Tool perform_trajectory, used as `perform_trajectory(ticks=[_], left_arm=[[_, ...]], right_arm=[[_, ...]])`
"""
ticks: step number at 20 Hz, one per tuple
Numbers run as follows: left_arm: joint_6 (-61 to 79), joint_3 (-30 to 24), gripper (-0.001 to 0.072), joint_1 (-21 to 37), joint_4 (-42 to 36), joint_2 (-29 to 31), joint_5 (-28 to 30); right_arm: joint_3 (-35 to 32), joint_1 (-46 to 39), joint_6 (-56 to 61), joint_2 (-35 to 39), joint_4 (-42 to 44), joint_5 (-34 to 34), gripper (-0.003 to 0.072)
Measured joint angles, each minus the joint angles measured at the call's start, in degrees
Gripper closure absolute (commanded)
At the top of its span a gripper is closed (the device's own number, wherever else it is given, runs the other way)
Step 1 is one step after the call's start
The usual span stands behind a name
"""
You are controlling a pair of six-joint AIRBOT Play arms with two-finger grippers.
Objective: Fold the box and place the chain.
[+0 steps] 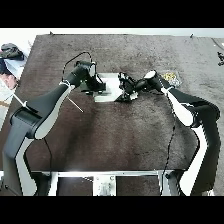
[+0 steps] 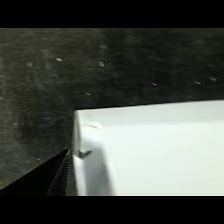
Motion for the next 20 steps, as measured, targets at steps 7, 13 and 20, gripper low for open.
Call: perform_trajectory(ticks=[7,13,20], left_arm=[[-3.72,0.76,0.0508,-0.44,3.15,-1.33,-1.60],[-4.42,0.81,0.0697,-0.42,3.80,-1.64,-2.21],[-3.63,0.90,0.0224,-0.31,4.04,-1.79,-2.75]], right_arm=[[0.00,0.00,-0.02,0.00,0.02,0.04,0.0219],[0.00,0.09,-0.04,-0.02,0.11,0.13,0.0219],[-0.02,-0.04,-0.02,0.00,-0.13,0.17,0.0218]])
